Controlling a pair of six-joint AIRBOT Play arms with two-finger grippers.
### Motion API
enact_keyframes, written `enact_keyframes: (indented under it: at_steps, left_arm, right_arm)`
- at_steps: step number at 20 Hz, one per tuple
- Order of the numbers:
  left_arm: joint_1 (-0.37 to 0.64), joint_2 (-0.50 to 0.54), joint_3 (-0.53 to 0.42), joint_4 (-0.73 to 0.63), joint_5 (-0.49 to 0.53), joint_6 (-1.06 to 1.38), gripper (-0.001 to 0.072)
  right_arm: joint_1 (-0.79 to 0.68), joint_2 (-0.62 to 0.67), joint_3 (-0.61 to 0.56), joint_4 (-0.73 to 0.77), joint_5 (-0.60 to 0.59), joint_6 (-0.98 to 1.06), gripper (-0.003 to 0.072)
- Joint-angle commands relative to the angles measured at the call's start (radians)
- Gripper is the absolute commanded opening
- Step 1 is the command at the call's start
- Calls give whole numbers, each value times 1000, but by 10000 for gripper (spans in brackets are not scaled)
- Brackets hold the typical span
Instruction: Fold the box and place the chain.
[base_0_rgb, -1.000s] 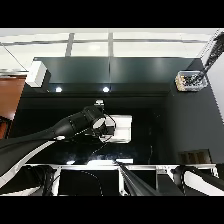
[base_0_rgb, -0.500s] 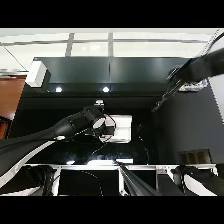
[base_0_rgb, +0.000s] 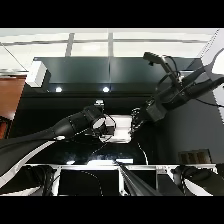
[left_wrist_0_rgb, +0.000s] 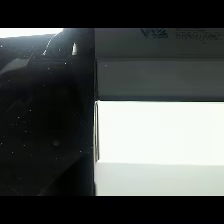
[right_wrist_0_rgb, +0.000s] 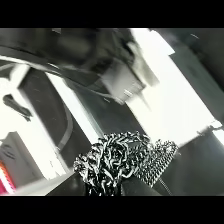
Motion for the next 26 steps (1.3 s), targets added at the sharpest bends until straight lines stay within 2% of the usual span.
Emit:
enact_keyframes:
  at_steps: [1, 14, 18, 23, 26]
  left_arm:
    - [0, 0, 0, 0, 0, 0, 26]
    - [0, 0, 0, 0, 0, 0, 26]
    - [0, 0, 0, 0, 1, 0, 26]
    - [0, 0, 0, 1, 1, 0, 27]
    - [0, 0, 0, 1, 0, 0, 27]
  right_arm:
    - [47, 0, -24, 71, -77, -15, 4]
    - [53, 0, -34, 129, -164, -14, 5]
    - [64, 0, -172, 84, -251, 6, 6]
    - [89, 0, -390, 66, -440, 47, 7]
    - [134, -2, -447, 64, -542, 52, 12]
